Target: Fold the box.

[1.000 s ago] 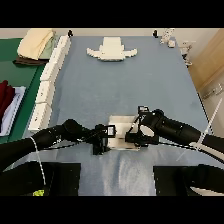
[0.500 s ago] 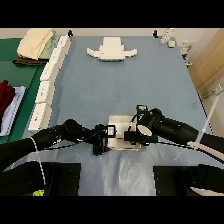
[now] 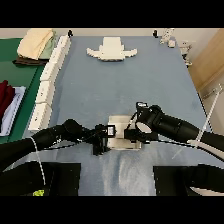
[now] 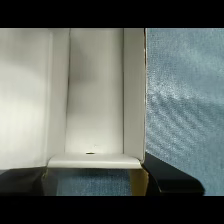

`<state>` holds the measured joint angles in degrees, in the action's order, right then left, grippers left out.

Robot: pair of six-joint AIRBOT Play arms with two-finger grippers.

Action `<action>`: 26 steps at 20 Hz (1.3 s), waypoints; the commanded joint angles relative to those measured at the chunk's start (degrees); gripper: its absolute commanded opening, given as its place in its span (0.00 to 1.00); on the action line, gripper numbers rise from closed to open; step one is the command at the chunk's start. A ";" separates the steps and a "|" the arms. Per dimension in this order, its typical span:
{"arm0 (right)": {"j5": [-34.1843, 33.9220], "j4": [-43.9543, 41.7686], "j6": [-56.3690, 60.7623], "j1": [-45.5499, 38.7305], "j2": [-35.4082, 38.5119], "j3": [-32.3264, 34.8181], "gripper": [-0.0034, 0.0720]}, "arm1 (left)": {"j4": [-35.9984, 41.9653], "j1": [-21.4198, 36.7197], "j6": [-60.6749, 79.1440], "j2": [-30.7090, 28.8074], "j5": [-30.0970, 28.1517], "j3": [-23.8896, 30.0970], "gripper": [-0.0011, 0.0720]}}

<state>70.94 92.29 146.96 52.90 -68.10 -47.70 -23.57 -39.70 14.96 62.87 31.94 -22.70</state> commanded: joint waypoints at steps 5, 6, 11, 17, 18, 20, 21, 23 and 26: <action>6.69 4.57 -1.57 -0.22 7.89 -6.10 0.42 | 0.00 0.07 0.02 0.02 -0.02 -0.04 0.72; 9.79 7.06 -1.62 -0.81 9.73 -6.62 0.29 | 0.00 0.07 0.02 0.02 -0.02 -0.07 0.72; 12.96 9.11 -14.23 -14.86 11.85 -6.19 0.04 | 0.00 0.07 0.02 0.02 -0.02 -0.07 0.72; -3.17 -26.88 -47.15 -41.24 -0.94 -5.73 0.04 | 0.00 0.07 0.02 0.02 -0.02 -0.04 0.72; -3.04 -35.71 -54.25 -43.87 -4.11 -5.73 0.04 | 0.00 0.07 0.02 0.02 -0.02 -0.04 0.72; 0.00 -54.69 -69.57 -46.86 -10.93 -5.77 0.04 | 0.00 0.07 0.02 0.02 -0.02 -0.04 0.72; 4.15 -64.13 -77.88 -46.97 -14.38 -5.79 0.04 | 0.00 0.07 0.02 0.02 -0.02 -0.04 0.72; 14.34 -76.72 -87.38 -46.31 -19.85 -5.79 0.05 | 0.00 0.07 0.02 0.02 -0.02 -0.04 0.72; 19.21 -74.01 -90.68 -44.70 -22.25 -5.79 0.05 | 0.00 0.07 0.02 0.02 -0.02 -0.04 0.72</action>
<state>82.89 26.85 67.26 8.10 -86.32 -53.47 -23.57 -39.68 14.98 62.89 31.94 -22.70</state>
